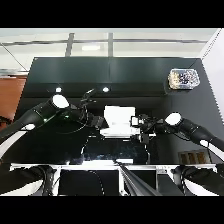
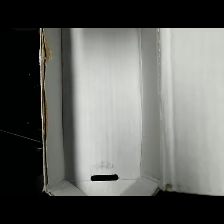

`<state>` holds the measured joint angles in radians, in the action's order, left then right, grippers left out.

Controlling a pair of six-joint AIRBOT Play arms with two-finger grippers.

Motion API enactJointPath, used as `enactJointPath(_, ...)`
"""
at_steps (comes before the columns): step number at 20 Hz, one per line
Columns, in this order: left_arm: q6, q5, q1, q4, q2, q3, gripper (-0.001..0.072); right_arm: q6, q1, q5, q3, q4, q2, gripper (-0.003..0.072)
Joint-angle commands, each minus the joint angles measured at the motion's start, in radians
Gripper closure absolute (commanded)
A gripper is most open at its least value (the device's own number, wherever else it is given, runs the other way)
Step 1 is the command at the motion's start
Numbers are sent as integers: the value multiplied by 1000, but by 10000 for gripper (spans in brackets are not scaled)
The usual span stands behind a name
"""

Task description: Fold the box and place the chain.

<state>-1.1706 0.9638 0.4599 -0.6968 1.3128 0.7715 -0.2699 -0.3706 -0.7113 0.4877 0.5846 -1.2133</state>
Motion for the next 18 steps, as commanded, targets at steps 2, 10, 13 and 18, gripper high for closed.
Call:
enactJointPath(2,-213,-106,105,-179,-1,24,150,0,0,1,0,-1,-1,217)
enactJointPath(10,-396,-46,146,-351,-1,112,151,0,0,1,0,0,-1,217)
enactJointPath(13,-422,3,149,-341,-1,112,151,0,0,1,0,0,-1,217)
enactJointPath(18,-465,32,149,-303,-1,114,151,0,0,1,0,0,-1,217)
